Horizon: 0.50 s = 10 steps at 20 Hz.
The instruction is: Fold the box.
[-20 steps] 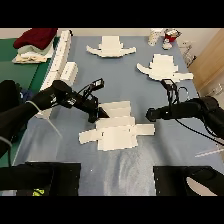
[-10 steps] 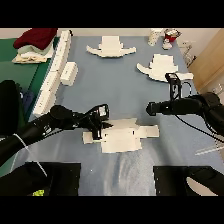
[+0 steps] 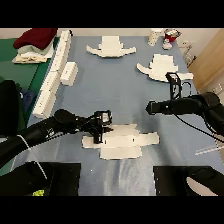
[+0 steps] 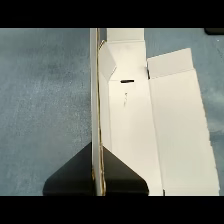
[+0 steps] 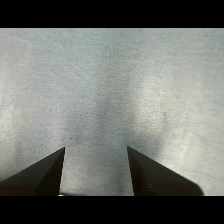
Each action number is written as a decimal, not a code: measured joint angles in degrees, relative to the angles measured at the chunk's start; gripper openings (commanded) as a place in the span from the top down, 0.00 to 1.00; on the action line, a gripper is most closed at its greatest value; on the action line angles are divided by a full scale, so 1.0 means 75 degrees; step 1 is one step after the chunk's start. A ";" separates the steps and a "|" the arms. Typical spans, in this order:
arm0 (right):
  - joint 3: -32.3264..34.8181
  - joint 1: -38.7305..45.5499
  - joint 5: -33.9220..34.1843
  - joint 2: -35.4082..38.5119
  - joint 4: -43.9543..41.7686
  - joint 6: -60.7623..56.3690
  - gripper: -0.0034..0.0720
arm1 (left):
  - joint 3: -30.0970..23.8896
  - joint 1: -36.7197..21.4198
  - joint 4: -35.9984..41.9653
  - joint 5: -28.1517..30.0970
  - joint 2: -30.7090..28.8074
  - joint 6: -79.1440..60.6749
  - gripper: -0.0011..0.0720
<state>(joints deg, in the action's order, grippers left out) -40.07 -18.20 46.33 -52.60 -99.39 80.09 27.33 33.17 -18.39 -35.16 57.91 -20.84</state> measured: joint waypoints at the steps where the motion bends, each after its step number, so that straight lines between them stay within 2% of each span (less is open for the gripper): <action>1: 0.0000 0.0000 0.0000 0.0000 -0.0003 -0.0012 0.17 | 0.0000 0.0003 0.0000 0.0000 0.0003 0.0012 0.97; 6: 0.0000 0.0000 0.0000 0.0000 -0.0017 -0.0023 0.18 | 0.0000 0.0009 -0.0076 -0.0268 0.0009 0.0230 0.97; 10: 0.0000 0.0000 -0.0003 0.0000 -0.0032 -0.0026 0.18 | 0.0006 0.0009 -0.0565 -0.0580 0.0009 0.0752 0.97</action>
<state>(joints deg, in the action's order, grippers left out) -40.07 -18.20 46.30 -52.60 -99.63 79.90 27.38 33.23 -22.63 -39.51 57.98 -15.20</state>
